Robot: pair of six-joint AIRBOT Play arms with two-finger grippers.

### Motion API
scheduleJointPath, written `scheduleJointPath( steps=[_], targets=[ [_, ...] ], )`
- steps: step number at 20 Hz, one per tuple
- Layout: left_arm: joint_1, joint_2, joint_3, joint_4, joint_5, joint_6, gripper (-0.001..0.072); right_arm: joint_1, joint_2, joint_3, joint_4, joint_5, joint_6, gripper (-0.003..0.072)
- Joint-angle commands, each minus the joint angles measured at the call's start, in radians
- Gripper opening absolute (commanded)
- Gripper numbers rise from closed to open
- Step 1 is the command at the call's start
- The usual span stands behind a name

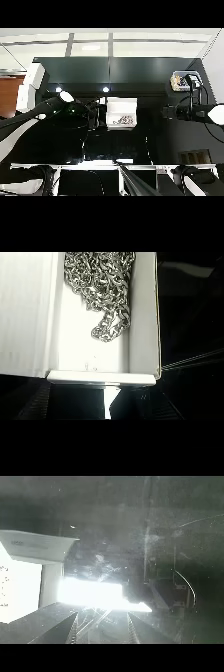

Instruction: Fold the box and place the chain.

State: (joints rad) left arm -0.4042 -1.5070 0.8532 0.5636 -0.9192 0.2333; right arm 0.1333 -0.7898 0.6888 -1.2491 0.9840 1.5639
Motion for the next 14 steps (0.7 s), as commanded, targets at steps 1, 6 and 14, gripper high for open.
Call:
scheduleJointPath(
  steps=[1, 6, 14],
  targets=[
    [-0.002, 0.000, 0.001, 0.000, 0.011, 0.002, 0.0684, 0.000, -0.018, 0.000, 0.005, 0.000, -0.001, 0.0383],
    [-0.009, 0.000, 0.001, 0.000, 0.003, 0.002, 0.0482, 0.000, -0.127, 0.000, 0.102, -0.169, -0.033, 0.0620],
    [-0.023, 0.000, 0.001, 0.000, 0.002, 0.002, 0.0485, 0.059, -0.597, 0.299, 0.546, -0.220, -0.493, 0.0666]
  ],
)
